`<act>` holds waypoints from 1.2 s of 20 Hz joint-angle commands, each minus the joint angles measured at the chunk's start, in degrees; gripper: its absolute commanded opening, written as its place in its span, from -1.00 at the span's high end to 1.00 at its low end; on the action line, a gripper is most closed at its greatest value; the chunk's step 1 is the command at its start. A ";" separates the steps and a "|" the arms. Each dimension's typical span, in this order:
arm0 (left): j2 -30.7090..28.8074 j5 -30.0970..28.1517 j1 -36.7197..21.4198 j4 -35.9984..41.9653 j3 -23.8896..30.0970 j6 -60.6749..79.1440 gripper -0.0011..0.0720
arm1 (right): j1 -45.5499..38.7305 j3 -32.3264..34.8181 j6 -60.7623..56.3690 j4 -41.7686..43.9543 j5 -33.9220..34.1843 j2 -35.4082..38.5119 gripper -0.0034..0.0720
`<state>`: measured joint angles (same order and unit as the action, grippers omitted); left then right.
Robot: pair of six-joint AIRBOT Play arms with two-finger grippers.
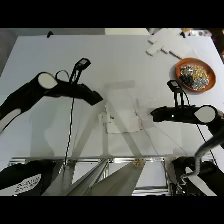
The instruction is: Fold the box and place the chain.
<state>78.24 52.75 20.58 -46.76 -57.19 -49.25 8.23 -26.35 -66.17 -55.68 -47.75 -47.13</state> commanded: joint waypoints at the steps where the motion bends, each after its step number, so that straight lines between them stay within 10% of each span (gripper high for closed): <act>1: 12.46 17.27 -2.60 4.70 -13.68 6.73 -0.77 | 0.04 0.04 0.20 0.00 -0.02 0.04 0.87; 16: 24.22 21.64 2.08 13.00 -16.87 20.00 -0.70 | 0.04 0.04 0.20 0.04 -0.02 0.04 0.87; 23: 24.50 20.52 2.40 12.74 -16.87 23.78 0.96 | 0.04 0.02 0.20 0.04 -0.07 0.04 0.87; 24: 24.50 19.23 2.49 12.41 -16.87 23.82 0.95 | 0.04 0.02 0.17 0.04 -0.15 0.04 0.87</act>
